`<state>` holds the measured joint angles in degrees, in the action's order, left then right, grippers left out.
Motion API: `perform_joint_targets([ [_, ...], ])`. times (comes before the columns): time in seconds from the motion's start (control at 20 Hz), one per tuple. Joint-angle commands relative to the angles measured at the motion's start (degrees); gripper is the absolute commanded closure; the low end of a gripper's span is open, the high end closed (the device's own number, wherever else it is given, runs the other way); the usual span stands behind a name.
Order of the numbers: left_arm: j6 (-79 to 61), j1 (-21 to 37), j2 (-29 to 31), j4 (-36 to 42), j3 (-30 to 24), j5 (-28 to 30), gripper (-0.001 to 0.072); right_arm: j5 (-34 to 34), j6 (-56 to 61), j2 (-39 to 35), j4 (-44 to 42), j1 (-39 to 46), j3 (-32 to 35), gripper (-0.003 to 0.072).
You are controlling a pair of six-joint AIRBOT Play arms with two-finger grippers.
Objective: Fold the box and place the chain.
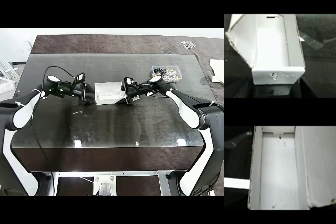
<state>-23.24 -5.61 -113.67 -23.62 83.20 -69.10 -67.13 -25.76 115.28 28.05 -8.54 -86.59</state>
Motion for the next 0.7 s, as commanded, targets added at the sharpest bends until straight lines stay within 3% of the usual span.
perform_joint_targets([
  [0.0,1.3,-0.8,-1.0,0.6,0.1,2.8,-0.0011,0.0,0.0,0.0,0.0,0.0,0.0,0.0105],
  [0.4,-1.1,-1.7,-1.0,2.6,0.1,7.4,-0.0011,0.0,0.0,0.0,0.0,0.0,0.0,0.0104],
  [0.65,-3.8,-1.7,-1.5,3.2,0.1,6.3,-0.0011,0.0,0.0,0.0,0.0,0.0,0.0,0.0105],
])
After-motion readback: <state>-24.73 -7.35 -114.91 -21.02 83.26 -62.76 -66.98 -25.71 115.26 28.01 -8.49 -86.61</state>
